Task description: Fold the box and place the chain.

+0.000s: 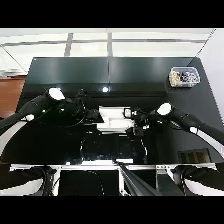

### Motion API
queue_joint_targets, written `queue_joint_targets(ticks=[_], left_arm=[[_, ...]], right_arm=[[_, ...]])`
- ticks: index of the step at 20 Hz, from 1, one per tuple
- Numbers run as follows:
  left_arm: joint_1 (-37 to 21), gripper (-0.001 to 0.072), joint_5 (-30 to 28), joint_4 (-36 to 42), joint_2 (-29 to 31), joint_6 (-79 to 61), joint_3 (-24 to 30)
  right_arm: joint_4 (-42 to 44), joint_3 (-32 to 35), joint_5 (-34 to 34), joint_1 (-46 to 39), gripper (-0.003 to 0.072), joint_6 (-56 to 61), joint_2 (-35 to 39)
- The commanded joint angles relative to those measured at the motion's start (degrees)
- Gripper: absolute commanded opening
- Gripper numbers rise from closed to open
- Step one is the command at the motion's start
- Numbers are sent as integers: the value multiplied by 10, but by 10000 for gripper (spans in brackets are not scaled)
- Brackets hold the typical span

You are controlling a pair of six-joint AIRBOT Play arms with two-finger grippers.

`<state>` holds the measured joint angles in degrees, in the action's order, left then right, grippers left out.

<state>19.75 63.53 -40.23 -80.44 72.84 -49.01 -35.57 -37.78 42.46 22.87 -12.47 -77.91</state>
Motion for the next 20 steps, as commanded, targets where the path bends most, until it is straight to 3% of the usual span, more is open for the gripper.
queue_joint_targets(ticks=[1, 5, 7, 14, 18, 20], left_arm=[[27, 484, -12, -35, 0, 52, -14], [60, 483, -27, -122, 0, 129, -47], [74, 444, -35, -129, 0, 136, -53], [114, 444, -76, -155, -2, 201, -53], [133, 439, -80, -231, -3, 269, -53], [139, 397, -80, -253, -8, 295, -55]], right_arm=[[0, 0, 0, 0, 362, 0, 0], [0, 0, 0, 0, 362, 0, 0], [0, 0, 0, 0, 362, 0, 0], [0, 0, 0, 0, 362, 0, 0], [0, 0, 0, 0, 362, 0, 0], [0, 0, 0, 0, 362, 0, 0]])
